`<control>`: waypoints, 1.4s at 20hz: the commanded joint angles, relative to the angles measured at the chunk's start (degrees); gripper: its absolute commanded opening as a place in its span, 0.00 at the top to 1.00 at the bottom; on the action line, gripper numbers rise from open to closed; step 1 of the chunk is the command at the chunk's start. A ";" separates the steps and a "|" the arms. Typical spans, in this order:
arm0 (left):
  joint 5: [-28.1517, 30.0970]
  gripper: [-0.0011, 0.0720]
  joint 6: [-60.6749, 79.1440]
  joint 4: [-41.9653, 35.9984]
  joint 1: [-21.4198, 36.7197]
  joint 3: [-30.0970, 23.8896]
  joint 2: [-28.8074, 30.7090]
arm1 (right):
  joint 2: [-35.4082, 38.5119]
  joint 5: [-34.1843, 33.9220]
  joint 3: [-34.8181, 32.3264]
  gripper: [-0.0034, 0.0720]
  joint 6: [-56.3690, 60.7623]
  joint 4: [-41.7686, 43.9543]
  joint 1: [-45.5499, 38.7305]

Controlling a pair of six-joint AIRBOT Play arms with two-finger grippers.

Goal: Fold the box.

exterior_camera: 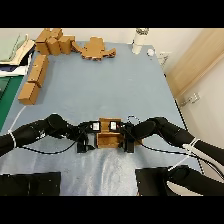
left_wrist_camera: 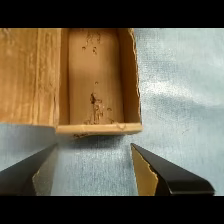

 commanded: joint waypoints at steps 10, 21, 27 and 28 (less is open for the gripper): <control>4.74 0.04 0.28 -4.33 -3.50 0.04 -1.86 | -0.02 0.00 -0.02 0.36 0.02 0.00 0.02; 5.01 0.09 5.27 -8.59 -4.90 0.04 -2.38 | -0.02 0.00 -0.02 0.36 0.02 0.00 0.00; 5.31 0.35 5.16 -8.07 -4.90 0.22 -3.08 | -0.02 0.00 -0.02 0.36 0.00 0.00 0.02; 5.29 0.35 5.14 -8.07 -4.90 0.22 -3.08 | -0.02 0.00 -0.02 0.36 0.02 0.00 0.00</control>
